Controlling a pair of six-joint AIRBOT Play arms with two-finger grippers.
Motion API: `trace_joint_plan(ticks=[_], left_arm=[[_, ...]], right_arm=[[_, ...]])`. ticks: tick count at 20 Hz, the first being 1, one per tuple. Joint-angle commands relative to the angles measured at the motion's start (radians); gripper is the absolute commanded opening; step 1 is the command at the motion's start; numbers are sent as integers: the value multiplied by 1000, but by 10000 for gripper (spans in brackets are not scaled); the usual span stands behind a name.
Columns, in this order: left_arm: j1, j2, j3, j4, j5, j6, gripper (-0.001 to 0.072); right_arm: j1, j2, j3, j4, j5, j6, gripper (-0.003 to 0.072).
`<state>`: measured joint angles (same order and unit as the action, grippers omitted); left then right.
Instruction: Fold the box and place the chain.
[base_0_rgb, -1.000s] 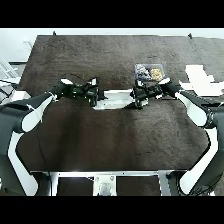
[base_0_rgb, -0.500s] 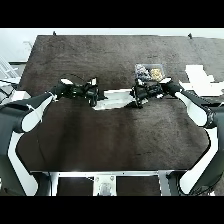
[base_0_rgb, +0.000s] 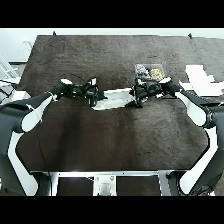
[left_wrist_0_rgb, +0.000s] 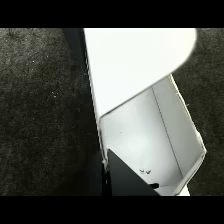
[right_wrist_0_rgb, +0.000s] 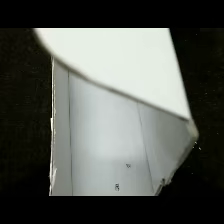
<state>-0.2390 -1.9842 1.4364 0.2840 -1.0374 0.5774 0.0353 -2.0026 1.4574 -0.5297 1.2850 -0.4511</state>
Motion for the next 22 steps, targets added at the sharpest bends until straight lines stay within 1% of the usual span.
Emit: trace_joint_plan(ticks=[1,10,13,15,18,19,20,21,22], left_arm=[[-1,0,0,1,-1,0,23],[-1,0,0,-7,7,34,23],[-1,0,0,-11,9,55,23],[-1,0,0,-23,10,61,22],[-1,0,0,-23,24,85,23],[-1,0,0,-23,24,85,23],[-1,0,0,-23,26,85,23],[-1,0,0,-23,26,84,23],[-1,0,0,-23,26,82,23]], right_arm=[[5,-1,2,-10,12,5,624],[5,-1,6,-6,1,-14,623],[5,-1,7,-3,-14,-20,623],[5,-5,7,-12,-63,-35,622],[5,-8,9,-10,-61,-36,619],[6,-8,9,-10,-56,-36,599],[6,-8,9,-13,-43,-36,538],[8,-8,9,-15,-39,-37,514],[8,-8,9,-15,-37,-40,516]])
